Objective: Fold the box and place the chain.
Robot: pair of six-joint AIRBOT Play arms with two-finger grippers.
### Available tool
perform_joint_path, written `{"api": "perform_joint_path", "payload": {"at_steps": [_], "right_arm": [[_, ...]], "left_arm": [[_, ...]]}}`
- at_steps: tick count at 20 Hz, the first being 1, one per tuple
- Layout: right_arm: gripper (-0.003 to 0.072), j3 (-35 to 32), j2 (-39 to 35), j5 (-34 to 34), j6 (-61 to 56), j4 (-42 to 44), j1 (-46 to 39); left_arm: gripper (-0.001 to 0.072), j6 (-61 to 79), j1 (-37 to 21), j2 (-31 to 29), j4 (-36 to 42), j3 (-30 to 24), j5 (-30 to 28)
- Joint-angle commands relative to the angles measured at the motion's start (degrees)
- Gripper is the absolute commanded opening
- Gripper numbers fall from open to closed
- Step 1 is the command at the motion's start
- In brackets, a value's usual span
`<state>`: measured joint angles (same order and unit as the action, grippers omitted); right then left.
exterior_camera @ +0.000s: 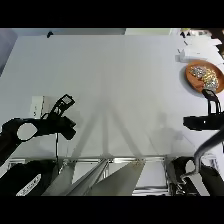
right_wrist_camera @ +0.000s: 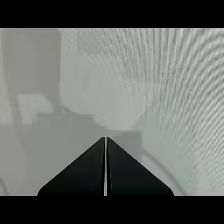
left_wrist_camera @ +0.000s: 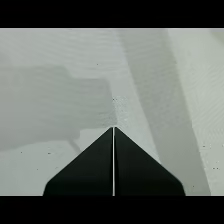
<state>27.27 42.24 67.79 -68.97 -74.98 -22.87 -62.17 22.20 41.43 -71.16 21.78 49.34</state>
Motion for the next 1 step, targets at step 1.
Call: {"api": "perform_joint_path", "payload": {"at_steps": [1], "right_arm": [[0.0018,0.0,0.0,0.0,0.0,0.0,0.0]], "left_arm": [[0.001,0.0,0.0,0.0,0.0,0.0,0.0]]}}
